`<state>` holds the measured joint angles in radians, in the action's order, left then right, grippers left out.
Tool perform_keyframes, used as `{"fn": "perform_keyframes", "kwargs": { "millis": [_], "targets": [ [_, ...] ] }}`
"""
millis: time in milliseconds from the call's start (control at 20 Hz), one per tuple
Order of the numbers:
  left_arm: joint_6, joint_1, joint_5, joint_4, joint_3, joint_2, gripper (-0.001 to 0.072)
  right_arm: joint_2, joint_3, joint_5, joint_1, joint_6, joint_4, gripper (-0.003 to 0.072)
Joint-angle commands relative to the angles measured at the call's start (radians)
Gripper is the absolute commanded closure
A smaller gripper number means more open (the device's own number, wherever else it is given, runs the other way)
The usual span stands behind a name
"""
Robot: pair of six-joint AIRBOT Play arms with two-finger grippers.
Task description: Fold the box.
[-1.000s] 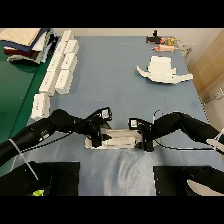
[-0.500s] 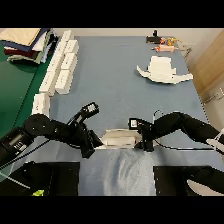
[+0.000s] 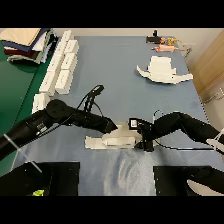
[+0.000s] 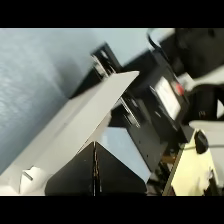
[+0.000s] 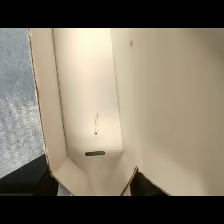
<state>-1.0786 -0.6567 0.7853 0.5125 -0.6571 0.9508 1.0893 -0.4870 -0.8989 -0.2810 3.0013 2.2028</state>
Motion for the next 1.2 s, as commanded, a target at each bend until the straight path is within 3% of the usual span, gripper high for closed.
{"fn": "perform_keyframes", "kwargs": {
  "millis": [0, 450, 900, 1150],
  "targets": [
    [-0.076, 0.071, -0.02, -0.019, -0.042, 0.118, 0.0696, 0.0, -0.001, 0.0, 0.0, 0.0, 0.0, 0.0256],
    [-0.1, 0.09, 0.092, -0.019, -0.042, 0.321, 0.0696, 0.0, -0.001, 0.0, 0.0, 0.0, 0.0, 0.0256],
    [-0.095, 0.091, 0.096, -0.02, -0.052, 0.32, 0.0696, 0.0, -0.001, 0.0, 0.0, 0.0, 0.0, 0.0256],
    [0.064, 0.137, 0.212, -0.014, -0.14, 0.234, 0.0698, 0.0, -0.001, 0.0, 0.0, 0.0, 0.0, 0.0256]
  ]
}}
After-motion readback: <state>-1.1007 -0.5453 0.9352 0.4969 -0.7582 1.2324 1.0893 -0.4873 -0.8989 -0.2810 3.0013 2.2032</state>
